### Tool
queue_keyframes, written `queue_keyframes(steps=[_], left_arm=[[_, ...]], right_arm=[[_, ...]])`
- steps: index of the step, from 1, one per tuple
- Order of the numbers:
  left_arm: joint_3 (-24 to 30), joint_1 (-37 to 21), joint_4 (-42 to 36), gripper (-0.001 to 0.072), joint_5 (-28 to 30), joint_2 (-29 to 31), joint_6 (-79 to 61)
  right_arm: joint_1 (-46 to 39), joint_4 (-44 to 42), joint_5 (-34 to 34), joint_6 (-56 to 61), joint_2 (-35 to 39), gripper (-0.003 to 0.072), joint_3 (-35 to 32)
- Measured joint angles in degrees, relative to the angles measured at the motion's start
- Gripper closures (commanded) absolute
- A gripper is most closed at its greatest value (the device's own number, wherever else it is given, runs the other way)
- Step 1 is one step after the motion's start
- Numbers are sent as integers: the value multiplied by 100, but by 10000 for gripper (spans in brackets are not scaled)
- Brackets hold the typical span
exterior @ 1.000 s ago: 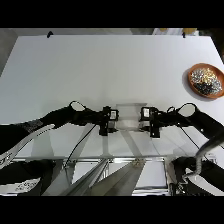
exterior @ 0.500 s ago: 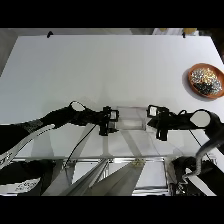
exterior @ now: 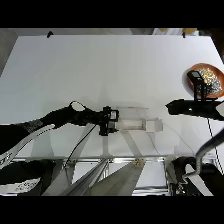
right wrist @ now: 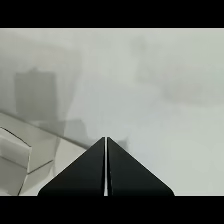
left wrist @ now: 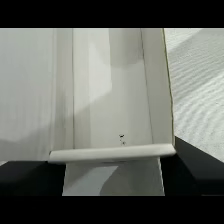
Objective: Fold the box and place the chain.
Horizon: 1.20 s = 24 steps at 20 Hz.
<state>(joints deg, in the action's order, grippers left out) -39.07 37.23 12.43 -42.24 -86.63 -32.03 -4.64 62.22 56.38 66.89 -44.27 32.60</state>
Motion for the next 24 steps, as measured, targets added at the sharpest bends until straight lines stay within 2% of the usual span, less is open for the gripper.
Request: queue_keyframes(steps=[6, 10, 16, 24], left_arm=[[0, 0, 0, 691, 0, 0, 0], [0, 0, 0, 691, 0, 0, -2], [0, 0, 2, 691, 0, 0, -4], [0, 0, 2, 691, 2, 0, -4]], right_arm=[[31, 1078, 273, 1344, -238, 667, 15], [50, 1266, 542, 1683, -553, 667, -205], [256, 564, 402, 1399, -765, 666, -719], [319, -520, 111, 780, -1333, 666, -879]])
